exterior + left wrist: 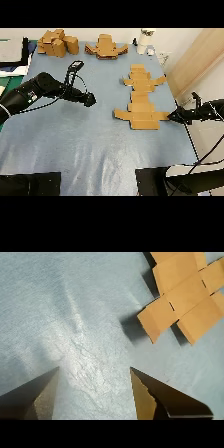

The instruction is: Fold the box.

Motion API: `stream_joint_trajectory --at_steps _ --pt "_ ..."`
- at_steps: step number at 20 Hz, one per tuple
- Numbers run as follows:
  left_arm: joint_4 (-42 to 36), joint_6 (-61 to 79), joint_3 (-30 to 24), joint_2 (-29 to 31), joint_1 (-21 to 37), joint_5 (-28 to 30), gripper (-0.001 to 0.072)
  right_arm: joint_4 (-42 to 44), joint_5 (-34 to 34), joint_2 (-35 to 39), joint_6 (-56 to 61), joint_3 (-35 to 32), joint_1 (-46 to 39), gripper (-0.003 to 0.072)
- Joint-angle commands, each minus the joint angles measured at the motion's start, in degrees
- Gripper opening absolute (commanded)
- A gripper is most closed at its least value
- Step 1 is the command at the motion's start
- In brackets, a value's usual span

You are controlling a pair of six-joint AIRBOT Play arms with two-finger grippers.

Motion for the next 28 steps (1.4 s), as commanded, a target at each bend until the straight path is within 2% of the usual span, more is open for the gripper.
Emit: stream_joint_trajectory --at_steps 1,4,6,8,10,14,17,21,28 --pt "-0.04 0.02 0.07 0.02 0.02 -0.55 0.0694 4.22 -1.38 -0.04 -2.21 0.02 0.00 0.0226" --pt "-0.04 0.02 0.07 0.02 0.02 -1.36 0.0693 2.21 2.60 -0.02 -1.77 0.02 -0.09 0.0236" --pt "-0.04 0.02 0.07 0.02 0.02 -1.73 0.0694 1.20 7.48 -0.04 -0.98 0.07 -0.09 0.0303" --pt "-0.24 0.02 0.07 0.02 0.02 -1.79 0.0694 -1.44 12.26 -0.04 1.84 0.42 -0.09 0.0303" --pt "-0.26 0.00 0.07 0.02 0.02 -1.77 0.0694 -4.28 14.10 -0.15 2.21 0.44 -0.09 0.0303" --pt "-1.55 0.02 0.07 0.02 0.02 -1.73 0.0694 -4.26 13.27 -2.43 1.75 0.44 -0.07 0.0303" --pt "-2.38 0.02 0.07 0.02 0.02 -1.66 0.0694 -2.40 9.22 -4.13 -0.48 0.44 0.00 0.0302" --pt "-2.80 0.02 0.07 0.02 0.02 -1.70 0.0693 1.53 5.18 -4.11 -1.90 0.50 0.00 0.0302" --pt "-3.65 0.02 0.07 0.02 0.02 -1.73 0.0694 1.42 2.25 -2.89 -1.66 0.90 -0.04 0.0301"
